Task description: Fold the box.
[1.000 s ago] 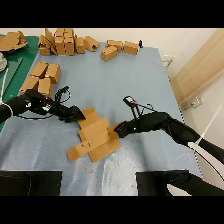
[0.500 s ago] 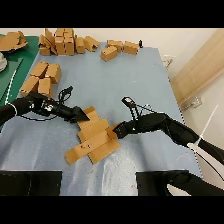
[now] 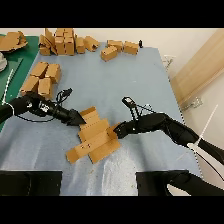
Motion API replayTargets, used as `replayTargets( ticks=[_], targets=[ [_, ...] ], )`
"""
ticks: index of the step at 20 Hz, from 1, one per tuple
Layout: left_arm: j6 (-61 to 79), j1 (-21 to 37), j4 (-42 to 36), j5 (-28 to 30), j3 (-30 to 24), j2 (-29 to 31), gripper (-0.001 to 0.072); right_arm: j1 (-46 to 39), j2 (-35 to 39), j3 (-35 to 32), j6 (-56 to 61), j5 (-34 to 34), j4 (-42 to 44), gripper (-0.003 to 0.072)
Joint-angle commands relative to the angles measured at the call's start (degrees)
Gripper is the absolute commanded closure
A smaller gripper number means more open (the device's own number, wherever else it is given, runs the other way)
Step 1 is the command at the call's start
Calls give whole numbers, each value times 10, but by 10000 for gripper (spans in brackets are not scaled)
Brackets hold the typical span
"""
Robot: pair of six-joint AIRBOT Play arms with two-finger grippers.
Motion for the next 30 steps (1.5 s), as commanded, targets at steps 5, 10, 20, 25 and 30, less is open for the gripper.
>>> replayTargets(
  ticks=[5, 10, 20, 25, 30],
  targets=[
    [9, -5, 2, 21, -10, -2, 437, 0, 0, 0, 11, 10, -7, 684],
    [28, -21, -23, 38, -10, -13, 437, 0, 0, 0, 15, 12, -7, 683],
    [53, -21, -45, 54, -10, -14, 606, 0, 0, 0, 15, 12, -9, 683],
    [55, -21, -50, 67, -10, -14, 609, 0, 0, 0, 15, 12, -9, 683],
    [148, -21, -89, 82, -9, -13, 699, 0, 0, 0, 15, 12, -9, 653]
  ],
)
